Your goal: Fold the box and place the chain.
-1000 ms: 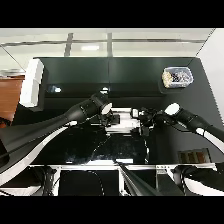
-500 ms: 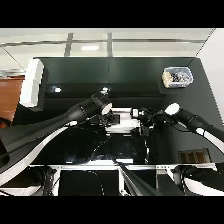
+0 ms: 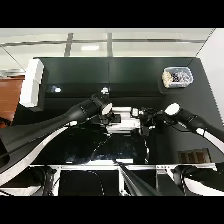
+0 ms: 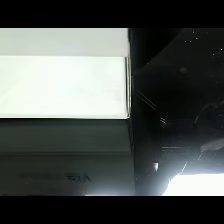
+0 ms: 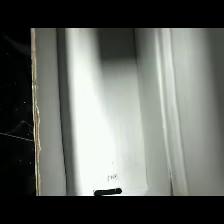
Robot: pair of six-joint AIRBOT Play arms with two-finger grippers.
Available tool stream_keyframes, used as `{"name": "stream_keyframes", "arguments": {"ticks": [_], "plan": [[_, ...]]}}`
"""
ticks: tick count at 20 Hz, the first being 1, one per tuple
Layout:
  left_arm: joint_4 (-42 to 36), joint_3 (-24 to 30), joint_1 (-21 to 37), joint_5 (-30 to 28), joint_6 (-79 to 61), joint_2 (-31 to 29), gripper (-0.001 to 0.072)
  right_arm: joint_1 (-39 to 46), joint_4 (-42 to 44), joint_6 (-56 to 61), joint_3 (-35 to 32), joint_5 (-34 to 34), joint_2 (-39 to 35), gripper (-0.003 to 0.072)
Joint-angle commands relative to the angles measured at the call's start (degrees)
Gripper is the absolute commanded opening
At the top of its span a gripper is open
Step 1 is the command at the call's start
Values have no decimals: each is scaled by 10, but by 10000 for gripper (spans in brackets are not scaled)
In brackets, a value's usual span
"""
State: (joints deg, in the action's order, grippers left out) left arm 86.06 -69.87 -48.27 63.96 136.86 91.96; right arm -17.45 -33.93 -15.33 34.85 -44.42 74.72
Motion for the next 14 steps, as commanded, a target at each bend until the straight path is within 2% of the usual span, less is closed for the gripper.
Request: {"name": "stream_keyframes", "arguments": {"ticks": [1,7,12,14], "plan": [[2,0,0,13,0,0,28,0,-42,42,0,-1,-28,716],[3,0,1,24,-1,0,28,0,-163,75,0,-41,-94,713],[3,0,2,25,-1,0,28,-1,-127,66,0,-42,-94,710],[4,0,2,25,-1,0,28,-1,-121,59,0,-42,-93,425]]}}
